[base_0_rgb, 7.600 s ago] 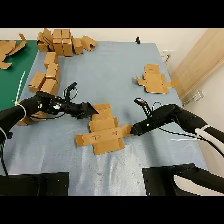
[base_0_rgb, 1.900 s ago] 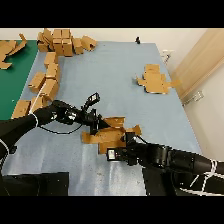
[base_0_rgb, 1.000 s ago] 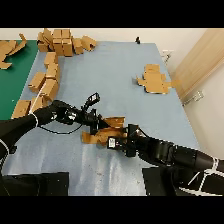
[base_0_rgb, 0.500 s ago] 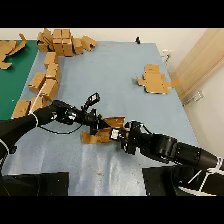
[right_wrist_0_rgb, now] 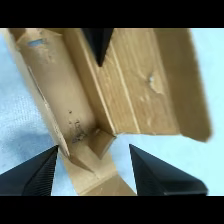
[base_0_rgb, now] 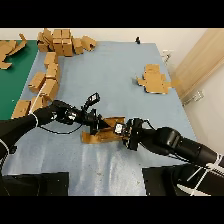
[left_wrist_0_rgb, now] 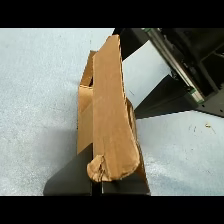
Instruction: Fold the box.
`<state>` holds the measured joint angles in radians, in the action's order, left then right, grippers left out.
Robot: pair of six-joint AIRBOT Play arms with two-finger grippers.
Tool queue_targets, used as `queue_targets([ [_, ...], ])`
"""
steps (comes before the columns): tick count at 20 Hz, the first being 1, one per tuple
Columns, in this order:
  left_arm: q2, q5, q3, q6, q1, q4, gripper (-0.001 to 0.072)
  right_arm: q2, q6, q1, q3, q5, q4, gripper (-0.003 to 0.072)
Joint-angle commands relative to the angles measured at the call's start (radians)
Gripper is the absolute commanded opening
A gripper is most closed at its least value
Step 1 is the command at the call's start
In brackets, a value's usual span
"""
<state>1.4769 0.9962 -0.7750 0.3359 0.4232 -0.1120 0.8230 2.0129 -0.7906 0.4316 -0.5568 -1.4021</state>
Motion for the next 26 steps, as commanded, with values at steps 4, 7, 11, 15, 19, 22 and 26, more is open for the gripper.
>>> queue_targets([
  [4, 0.0, 0.0, 0.0, 0.0, -0.001, -0.001, 0.0011, 0.066, 0.999, 0.312, 0.008, -0.082, -0.824, 0.0713],
  [7, 0.0, 0.0, 0.0, 0.0, -0.001, 0.0, 0.0011, 0.113, 0.999, 0.338, 0.032, -0.098, -0.807, 0.0713],
  [11, 0.0, 0.0, 0.0, 0.0, -0.001, 0.0, 0.0011, 0.199, 0.999, 0.337, 0.082, -0.098, -0.801, 0.0712],
  [15, 0.0, 0.0, 0.0, 0.0, -0.001, 0.0, 0.0011, 0.25, 0.999, 0.335, 0.097, -0.098, -0.785, 0.0711],
  [19, 0.0, 0.0, 0.0, 0.0, -0.001, 0.0, 0.0011, 0.278, 0.999, 0.334, 0.097, -0.098, -0.778, 0.071],
  [22, 0.0, 0.0, 0.0, 0.0, -0.001, -0.001, 0.0011, 0.298, 0.999, 0.334, 0.097, -0.088, -0.779, 0.071],
  [26, 0.0, 0.0, 0.0, 0.0, -0.001, 0.0, 0.0011, 0.301, 0.999, 0.334, 0.097, -0.088, -0.794, 0.071],
])
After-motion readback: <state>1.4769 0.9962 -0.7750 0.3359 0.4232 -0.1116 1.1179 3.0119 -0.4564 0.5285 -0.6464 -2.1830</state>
